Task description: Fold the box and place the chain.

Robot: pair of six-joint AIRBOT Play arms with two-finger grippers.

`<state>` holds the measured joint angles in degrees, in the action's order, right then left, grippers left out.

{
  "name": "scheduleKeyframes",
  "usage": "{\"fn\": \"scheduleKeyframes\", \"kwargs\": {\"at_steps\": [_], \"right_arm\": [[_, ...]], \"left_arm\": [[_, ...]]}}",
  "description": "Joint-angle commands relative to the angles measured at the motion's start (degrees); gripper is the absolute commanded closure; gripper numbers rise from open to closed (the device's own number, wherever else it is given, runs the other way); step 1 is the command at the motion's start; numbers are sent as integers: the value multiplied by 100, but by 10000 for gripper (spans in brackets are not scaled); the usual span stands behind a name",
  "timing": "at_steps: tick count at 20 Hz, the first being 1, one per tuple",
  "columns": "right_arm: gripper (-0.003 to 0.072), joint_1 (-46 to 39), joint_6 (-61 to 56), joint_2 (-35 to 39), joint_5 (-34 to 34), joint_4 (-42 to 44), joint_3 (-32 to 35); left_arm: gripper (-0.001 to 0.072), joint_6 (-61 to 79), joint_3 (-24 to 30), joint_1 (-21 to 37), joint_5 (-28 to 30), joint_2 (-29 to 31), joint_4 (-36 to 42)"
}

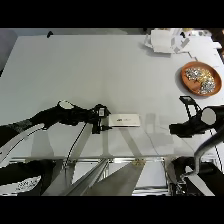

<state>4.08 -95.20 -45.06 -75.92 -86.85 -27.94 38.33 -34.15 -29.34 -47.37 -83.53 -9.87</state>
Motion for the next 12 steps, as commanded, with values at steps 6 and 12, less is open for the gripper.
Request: {"fn": "scheduleKeyframes", "kwargs": {"at_steps": [6, 12], "right_arm": [[668, -15, -166, 4, 42, 31, 28], [668, -15, -164, 4, 42, 31, 28]], "left_arm": [[572, 2, -98, 79, -59, -7, -302], [572, 2, -98, 68, -85, -9, -299]]}}
